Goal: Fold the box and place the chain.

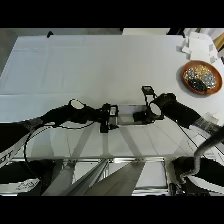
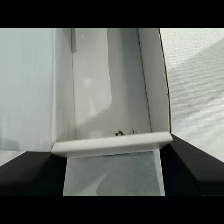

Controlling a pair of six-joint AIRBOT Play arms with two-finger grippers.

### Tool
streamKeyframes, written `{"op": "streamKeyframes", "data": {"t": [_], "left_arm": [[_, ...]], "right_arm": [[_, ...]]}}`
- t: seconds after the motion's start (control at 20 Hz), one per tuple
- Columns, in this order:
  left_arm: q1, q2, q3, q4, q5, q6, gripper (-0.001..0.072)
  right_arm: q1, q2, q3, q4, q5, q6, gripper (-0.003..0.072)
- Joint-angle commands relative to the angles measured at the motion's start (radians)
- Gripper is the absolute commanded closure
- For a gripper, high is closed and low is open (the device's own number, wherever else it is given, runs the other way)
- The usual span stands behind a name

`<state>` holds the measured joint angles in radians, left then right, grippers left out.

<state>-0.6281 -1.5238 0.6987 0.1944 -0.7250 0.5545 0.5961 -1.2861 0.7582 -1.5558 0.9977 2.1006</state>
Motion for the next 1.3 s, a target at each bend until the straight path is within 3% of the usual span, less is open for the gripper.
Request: {"op": "streamKeyframes", "data": {"t": [0.0, 0.05, 0.4, 0.6, 0.85, 0.9, 1.0, 1.25], "left_arm": [[0.001, -0.001, 0.001, 0.000, 0.002, 0.003, 0.0636], [0.001, 0.000, 0.001, 0.000, 0.003, 0.003, 0.0636], [0.001, -0.001, 0.001, 0.000, 0.002, 0.003, 0.0636], [0.001, -0.001, 0.001, 0.000, 0.002, 0.003, 0.0636], [0.001, 0.000, 0.001, 0.000, 0.002, 0.003, 0.0636], [0.001, -0.001, 0.001, 0.000, 0.002, 0.003, 0.0636], [0.001, -0.001, 0.001, 0.000, 0.003, 0.003, 0.0636], [0.001, -0.001, 0.001, 0.000, 0.002, 0.003, 0.0636]], "right_arm": [[0.001, -0.003, 0.000, -0.012, -0.018, -0.003, 0.0614], [0.001, -0.003, 0.000, -0.012, -0.032, -0.003, 0.0487], [0.001, -0.005, 0.000, -0.058, -0.074, 0.021, 0.0489], [0.001, -0.026, 0.000, -0.060, -0.063, 0.024, 0.0638], [0.001, -0.026, 0.000, -0.064, -0.043, 0.019, 0.0667], [0.001, -0.025, 0.000, -0.064, -0.043, 0.020, 0.0591], [0.001, -0.013, 0.000, -0.064, -0.037, 0.018, 0.0307], [0.000, 0.137, 0.000, -0.097, -0.025, -0.072, 0.0290]]}}
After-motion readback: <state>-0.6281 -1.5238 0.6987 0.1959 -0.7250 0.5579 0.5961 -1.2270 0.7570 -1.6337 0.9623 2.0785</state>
